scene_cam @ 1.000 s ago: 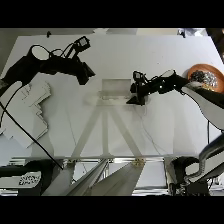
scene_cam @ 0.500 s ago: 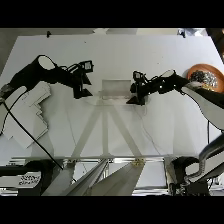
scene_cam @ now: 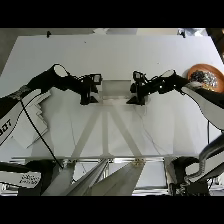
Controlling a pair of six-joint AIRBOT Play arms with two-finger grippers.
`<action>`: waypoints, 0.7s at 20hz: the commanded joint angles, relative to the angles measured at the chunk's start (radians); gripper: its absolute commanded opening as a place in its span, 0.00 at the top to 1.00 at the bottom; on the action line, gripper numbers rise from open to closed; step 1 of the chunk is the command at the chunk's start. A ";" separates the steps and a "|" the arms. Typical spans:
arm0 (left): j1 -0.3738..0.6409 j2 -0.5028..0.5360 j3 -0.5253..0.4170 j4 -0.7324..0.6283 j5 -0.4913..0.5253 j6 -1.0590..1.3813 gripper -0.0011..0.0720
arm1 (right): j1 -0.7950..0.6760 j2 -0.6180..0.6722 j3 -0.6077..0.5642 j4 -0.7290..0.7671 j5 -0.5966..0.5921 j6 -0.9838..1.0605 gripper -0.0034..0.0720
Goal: Fold the box and place the chain.
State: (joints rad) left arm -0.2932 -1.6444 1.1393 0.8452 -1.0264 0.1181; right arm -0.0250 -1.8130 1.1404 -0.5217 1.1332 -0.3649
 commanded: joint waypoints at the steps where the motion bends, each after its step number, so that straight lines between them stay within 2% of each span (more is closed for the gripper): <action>1: -0.008 -0.006 -0.001 -0.018 -0.016 0.015 0.33 | 0.001 0.000 0.000 0.000 0.000 0.000 0.24; 3: -0.008 -0.006 -0.001 -0.034 -0.017 0.022 0.42 | 0.001 0.000 0.000 0.000 0.000 0.000 0.24; 8: -0.008 -0.006 -0.001 -0.052 -0.003 0.096 0.42 | 0.001 0.000 0.000 0.000 0.000 0.000 0.24; 9: -0.008 -0.006 -0.001 -0.052 0.016 0.098 0.46 | 0.001 0.000 0.000 0.000 0.000 0.000 0.24; 11: -0.008 -0.006 -0.001 -0.052 0.052 0.104 0.49 | 0.001 0.000 0.000 0.000 0.000 0.000 0.24; 12: -0.008 -0.006 -0.001 -0.053 0.059 0.110 0.59 | 0.001 0.000 0.000 0.000 0.000 0.000 0.24; 13: -0.008 -0.006 -0.001 -0.053 0.058 0.124 0.63 | 0.001 0.000 0.000 0.000 0.000 0.000 0.24; 14: -0.008 -0.006 -0.001 -0.055 0.058 0.128 0.63 | 0.001 0.000 0.000 0.000 0.000 0.000 0.24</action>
State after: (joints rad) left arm -0.3004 -1.6497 1.1389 0.7937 -0.9890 0.2207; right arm -0.0250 -1.8126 1.1404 -0.5217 1.1336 -0.3649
